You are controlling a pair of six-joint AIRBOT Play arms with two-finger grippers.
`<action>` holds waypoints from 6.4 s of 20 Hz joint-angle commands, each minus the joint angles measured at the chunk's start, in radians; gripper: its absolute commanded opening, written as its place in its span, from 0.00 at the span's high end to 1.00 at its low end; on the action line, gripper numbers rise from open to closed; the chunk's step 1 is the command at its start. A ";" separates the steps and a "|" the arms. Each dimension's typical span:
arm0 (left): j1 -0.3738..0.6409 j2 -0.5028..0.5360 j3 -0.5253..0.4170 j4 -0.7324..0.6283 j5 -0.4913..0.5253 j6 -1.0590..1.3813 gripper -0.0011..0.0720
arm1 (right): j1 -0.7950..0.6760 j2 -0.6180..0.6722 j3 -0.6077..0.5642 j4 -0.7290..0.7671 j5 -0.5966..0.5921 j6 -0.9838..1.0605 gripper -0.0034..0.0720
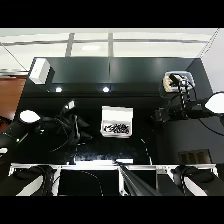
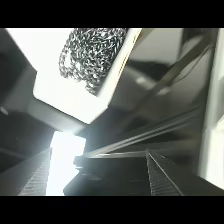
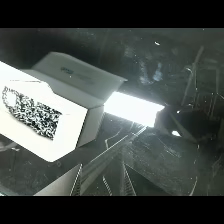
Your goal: Fold the box and place the chain.
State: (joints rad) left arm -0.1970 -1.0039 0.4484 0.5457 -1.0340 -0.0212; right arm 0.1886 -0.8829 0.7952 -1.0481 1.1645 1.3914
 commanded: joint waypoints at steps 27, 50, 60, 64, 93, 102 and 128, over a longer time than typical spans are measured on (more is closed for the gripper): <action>-0.163 -0.335 0.221 0.021 0.109 0.332 0.02 | 0.000 0.000 0.000 -0.002 -0.026 0.003 0.52; -0.233 -0.360 0.217 0.014 0.167 0.303 0.03 | 0.000 0.000 0.000 -0.003 -0.057 0.003 0.52; -0.238 -0.360 0.217 0.014 0.160 0.302 0.50 | 0.000 -0.074 -0.010 0.043 -0.257 0.000 0.28; -0.238 -0.360 0.217 0.014 0.160 0.302 0.50 | 0.067 -0.224 0.040 0.177 -0.364 -0.052 0.00; -0.238 -0.360 0.217 0.015 0.162 0.302 0.50 | 0.361 -0.312 0.105 0.108 -0.025 -0.850 0.00; -0.238 -0.360 0.217 0.015 0.161 0.302 0.50 | 0.373 -0.311 0.105 0.050 -0.164 -0.816 0.29; -0.238 -0.360 0.217 0.015 0.160 0.302 0.50 | 0.393 -0.333 0.081 0.080 -0.177 -0.747 0.49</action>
State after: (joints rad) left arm -0.4339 -1.3636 0.6651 0.5606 -0.8738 0.2810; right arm 0.5808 -1.2068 0.8787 -0.9764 0.9886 0.6403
